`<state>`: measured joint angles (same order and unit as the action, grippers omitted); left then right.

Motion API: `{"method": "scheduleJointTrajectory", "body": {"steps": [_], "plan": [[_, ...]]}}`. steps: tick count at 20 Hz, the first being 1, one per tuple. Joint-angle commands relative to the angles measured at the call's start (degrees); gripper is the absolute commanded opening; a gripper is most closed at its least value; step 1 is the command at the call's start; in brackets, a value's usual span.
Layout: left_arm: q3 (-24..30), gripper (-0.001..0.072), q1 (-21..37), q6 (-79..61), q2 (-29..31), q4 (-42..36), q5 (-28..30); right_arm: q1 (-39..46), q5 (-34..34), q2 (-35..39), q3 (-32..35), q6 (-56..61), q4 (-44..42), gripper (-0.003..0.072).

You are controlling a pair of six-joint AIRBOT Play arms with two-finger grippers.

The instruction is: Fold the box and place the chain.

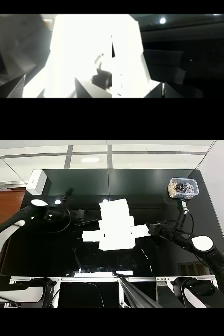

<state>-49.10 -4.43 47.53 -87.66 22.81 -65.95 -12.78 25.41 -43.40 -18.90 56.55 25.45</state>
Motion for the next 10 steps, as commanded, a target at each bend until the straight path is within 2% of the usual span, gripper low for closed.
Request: {"method": "scheduleJointTrajectory", "body": {"steps": [1,6,10], "plan": [[-6.34,0.0709,-3.78,-0.33,-8.28,-2.38,-4.61,-0.55,0.26,0.07,0.13,0.00,0.04,0.0011],[-13.99,0.0708,-9.03,0.33,-13.27,-2.25,-6.21,-0.55,0.48,0.07,0.13,0.00,0.07,0.0011],[-18.73,0.0693,-9.57,-2.95,-14.71,2.23,-13.14,-0.55,0.48,0.07,0.13,0.00,0.07,0.0011]]}}
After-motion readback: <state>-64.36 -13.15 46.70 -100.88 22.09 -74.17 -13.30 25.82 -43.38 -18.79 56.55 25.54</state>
